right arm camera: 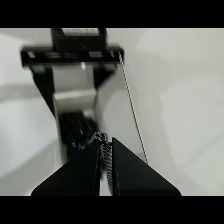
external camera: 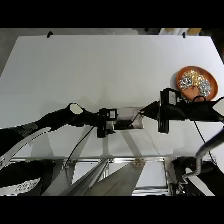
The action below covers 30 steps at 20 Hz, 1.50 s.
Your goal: Fold the box and place the chain.
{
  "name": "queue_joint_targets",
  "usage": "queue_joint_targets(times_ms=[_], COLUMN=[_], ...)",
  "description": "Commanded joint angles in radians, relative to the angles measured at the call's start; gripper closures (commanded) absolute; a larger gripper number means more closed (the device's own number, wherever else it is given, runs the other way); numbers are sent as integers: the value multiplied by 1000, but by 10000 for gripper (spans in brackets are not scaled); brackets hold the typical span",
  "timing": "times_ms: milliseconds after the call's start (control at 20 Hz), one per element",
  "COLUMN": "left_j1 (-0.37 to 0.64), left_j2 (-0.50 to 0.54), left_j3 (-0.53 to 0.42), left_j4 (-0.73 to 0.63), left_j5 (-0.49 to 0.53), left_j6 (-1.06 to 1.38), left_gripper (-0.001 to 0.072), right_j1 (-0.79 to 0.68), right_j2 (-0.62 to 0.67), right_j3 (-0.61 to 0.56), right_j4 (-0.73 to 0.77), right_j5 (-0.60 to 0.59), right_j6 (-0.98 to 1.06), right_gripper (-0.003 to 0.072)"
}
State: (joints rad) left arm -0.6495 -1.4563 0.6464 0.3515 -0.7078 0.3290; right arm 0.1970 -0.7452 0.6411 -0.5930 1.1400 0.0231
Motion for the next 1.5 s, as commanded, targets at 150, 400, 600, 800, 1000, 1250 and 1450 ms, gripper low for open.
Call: queue_joint_targets(times_ms=[150,400,600,800,1000,1250,1450], left_j1=[0,0,0,0,0,0,0], left_j2=[1,1,1,1,1,1,1], left_j3=[1,1,1,1,1,1,1], left_j4=[0,0,0,0,0,0,0], left_j5=[0,0,0,0,0,0,0], left_j6=[0,0,0,0,0,0,0], left_gripper=[499,499,499,499,499,499,499], right_j1=[119,126,126,125,125,125,113], right_j2=[10,-14,-28,-28,-37,-83,-150], right_j3=[0,0,0,0,0,0,130], right_j4=[119,92,124,-100,-322,-295,-223], right_j5=[-119,-157,-188,-171,-125,-104,-17], right_j6=[-57,-61,-61,-48,33,29,30], right_gripper=[670,670,670,669,669,440,403])
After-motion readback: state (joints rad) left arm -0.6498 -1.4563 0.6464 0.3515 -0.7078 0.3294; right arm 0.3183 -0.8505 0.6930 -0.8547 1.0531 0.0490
